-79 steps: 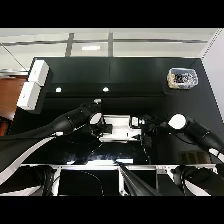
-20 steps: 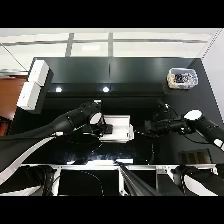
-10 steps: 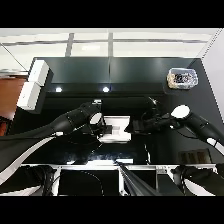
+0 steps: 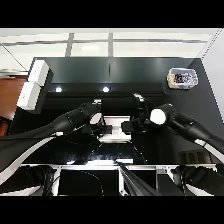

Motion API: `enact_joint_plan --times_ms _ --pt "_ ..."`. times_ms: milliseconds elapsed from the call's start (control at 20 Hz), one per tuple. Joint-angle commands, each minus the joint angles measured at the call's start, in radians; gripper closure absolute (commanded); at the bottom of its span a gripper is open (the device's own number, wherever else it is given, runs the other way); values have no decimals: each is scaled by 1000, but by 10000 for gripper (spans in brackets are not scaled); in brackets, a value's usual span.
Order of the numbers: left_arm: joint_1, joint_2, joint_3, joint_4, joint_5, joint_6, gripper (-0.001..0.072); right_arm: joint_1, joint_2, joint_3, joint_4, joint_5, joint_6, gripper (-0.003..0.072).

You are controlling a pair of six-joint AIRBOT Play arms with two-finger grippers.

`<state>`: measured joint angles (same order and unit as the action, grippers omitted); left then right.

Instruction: Fold the box and place the chain.

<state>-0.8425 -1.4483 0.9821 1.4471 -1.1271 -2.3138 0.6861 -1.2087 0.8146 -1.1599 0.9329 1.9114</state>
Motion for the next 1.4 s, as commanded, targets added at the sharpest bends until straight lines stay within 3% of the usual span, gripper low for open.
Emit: enact_joint_plan --times_ms 0,150,200,900,950,1000,1350 --pt "0 0 0 6 0 2 681 98 -77 91 -242 86 237 274" --pt "1 0 0 7 1 2 681 136 -121 116 -315 133 336 274" --pt "0 0 0 7 0 2 681 142 -130 116 -314 145 339 342" --pt "0 0 0 6 -1 2 681 160 -210 158 -303 183 427 353" --pt "0 0 0 6 -1 2 681 160 -212 158 -303 182 426 434" --pt "0 0 0 6 -1 2 681 160 -212 158 -304 177 426 447" --pt "0 0 0 5 -1 2 681 160 -212 158 -304 172 431 448"
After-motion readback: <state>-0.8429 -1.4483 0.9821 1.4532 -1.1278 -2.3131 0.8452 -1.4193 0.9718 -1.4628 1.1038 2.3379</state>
